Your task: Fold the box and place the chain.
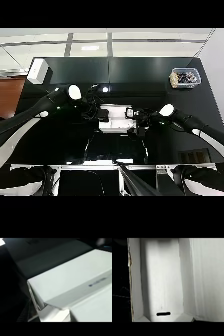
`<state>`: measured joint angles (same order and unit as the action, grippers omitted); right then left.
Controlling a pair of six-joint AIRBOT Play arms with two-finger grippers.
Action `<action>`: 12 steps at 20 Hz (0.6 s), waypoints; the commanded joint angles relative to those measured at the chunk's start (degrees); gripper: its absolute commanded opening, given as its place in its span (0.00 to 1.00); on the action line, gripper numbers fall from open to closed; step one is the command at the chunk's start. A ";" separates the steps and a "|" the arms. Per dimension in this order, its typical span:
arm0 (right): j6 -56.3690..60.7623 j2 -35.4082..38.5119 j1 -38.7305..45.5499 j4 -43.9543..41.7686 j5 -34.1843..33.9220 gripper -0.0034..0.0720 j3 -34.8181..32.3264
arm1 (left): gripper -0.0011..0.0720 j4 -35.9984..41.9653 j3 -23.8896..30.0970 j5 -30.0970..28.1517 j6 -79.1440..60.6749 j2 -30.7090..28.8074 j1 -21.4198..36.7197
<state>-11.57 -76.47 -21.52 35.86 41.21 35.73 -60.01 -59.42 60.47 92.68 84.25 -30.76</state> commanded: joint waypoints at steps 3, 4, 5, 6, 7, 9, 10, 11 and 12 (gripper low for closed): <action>0.02 -0.04 -0.02 0.00 -0.02 0.59 0.02 | 0.75 -14.47 -0.83 -1.73 12.04 0.11 -4.66; 0.02 -0.04 -0.02 -0.02 -0.04 0.59 0.02 | 0.75 -15.56 -0.83 -1.51 13.35 0.20 -5.14; 0.02 -0.04 -0.02 0.00 -0.04 0.59 0.02 | 0.75 -16.76 -0.83 -1.46 15.26 0.35 -5.66; 0.02 -0.04 -0.02 -0.02 -0.04 0.59 0.02 | 0.75 -17.51 -0.90 -1.49 16.81 0.55 -6.23; 0.02 -0.04 -0.02 0.00 -0.04 0.59 0.02 | 0.75 -17.68 -0.98 -1.46 18.29 0.76 -6.84; 0.02 -0.04 -0.02 -0.02 -0.04 0.59 0.02 | 0.75 -18.64 -1.64 -1.42 21.31 1.22 -8.52; 0.00 -0.04 -0.02 0.00 -0.02 0.59 0.00 | 0.75 -20.50 -1.97 -1.53 24.39 1.31 -9.55; 0.00 -0.04 -0.02 0.00 -0.02 0.59 0.00 | 0.75 -23.34 -2.38 -1.49 28.22 1.29 -10.69; 0.00 -0.04 -0.02 0.00 -0.04 0.59 0.00 | 0.75 -25.44 -2.78 -1.49 31.10 1.29 -11.65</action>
